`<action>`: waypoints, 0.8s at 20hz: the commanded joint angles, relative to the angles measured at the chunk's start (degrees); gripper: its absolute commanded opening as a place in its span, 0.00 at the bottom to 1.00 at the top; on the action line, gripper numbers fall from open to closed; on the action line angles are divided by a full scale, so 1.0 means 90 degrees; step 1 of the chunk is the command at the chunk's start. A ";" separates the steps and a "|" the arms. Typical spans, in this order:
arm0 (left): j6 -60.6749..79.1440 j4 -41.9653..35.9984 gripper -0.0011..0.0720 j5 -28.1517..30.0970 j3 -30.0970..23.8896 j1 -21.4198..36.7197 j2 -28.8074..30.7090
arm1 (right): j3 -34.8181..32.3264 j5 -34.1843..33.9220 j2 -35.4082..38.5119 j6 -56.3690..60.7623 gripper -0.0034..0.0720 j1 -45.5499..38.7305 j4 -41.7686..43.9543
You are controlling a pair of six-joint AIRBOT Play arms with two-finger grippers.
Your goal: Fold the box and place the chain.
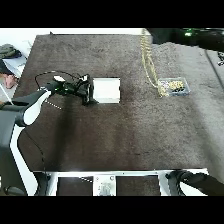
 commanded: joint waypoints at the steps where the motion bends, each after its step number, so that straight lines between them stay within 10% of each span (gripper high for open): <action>1: 0.0002 0.0000 0.57 0.0002 -0.0002 0.0005 0.0002 | 0.0002 -0.0423 -0.0393 0.0002 0.03 0.0794 0.0019; 16: 0.0002 0.0000 0.57 0.0002 -0.0002 0.0005 0.0005 | -0.0039 -0.0403 -0.2322 0.0107 0.03 0.1552 0.0119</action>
